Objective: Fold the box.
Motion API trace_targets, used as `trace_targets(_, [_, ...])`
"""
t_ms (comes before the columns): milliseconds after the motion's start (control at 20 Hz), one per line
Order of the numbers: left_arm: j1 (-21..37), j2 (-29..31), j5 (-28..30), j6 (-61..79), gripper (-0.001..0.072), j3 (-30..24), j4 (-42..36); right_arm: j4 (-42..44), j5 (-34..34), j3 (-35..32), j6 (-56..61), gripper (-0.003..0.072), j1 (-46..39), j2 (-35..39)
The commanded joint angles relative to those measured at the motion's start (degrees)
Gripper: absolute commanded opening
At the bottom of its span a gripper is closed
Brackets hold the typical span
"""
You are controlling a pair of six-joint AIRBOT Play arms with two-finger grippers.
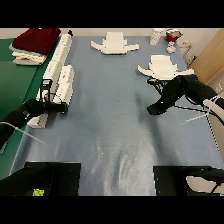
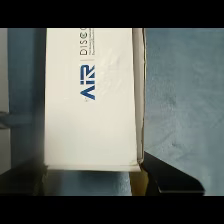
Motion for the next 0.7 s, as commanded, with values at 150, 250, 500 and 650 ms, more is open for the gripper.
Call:
trace_targets(150, [-1.6, -13.0, 2.7, -0.3, 0.0432, 13.1, 0.0, 0.0, 0.0, 0.0, 0.0, 0.0017, 0.0, 0.0])
trace_targets(250, [-1.6, -16.5, 2.6, -0.4, 0.0432, 16.8, 0.0, 0.0, 0.0, 0.0, 0.0, 0.0017, 0.0, 0.0])
trace_targets(500, [-1.6, -22.8, 2.5, -0.4, 0.0432, 23.7, 0.0, 0.0, 0.0, 0.0, 0.0, 0.0017, 0.0, 0.0])
trace_targets(650, [-1.6, -24.4, 2.6, -0.4, 0.0432, 25.0, 0.0, 0.0, 0.0, 0.0, 0.0, 0.0017, 0.0, 0.0])
